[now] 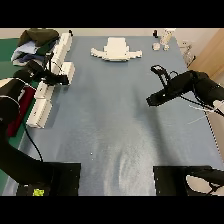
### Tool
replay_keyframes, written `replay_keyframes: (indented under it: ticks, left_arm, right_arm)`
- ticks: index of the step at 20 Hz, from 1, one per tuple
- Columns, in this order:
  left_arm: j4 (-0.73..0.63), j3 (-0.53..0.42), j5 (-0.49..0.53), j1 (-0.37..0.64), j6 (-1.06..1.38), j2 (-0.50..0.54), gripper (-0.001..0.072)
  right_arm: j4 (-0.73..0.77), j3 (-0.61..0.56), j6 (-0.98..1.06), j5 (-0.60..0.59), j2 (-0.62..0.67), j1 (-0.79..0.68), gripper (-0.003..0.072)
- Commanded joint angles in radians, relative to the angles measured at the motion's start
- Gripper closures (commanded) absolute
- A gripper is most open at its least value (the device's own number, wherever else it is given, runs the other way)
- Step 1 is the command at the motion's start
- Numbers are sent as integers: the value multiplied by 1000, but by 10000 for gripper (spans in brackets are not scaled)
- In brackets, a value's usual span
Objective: Fold the box.
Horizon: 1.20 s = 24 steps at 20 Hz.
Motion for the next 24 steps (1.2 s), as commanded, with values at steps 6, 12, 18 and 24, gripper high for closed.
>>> replay_keyframes:
  ticks: [6,12,18,24]
  left_arm:
    - [-45,8,-268,9,12,243,697]
    - [-63,-17,-333,-37,-23,406,703]
    - [-52,-350,-267,-212,-116,669,703]
    - [-52,-636,-106,-460,-203,767,698]
  right_arm:
    - [0,1,0,0,0,0,680]
    - [0,1,0,-2,0,0,680]
    - [0,1,0,-3,0,0,680]
    - [0,1,0,-3,0,0,680]
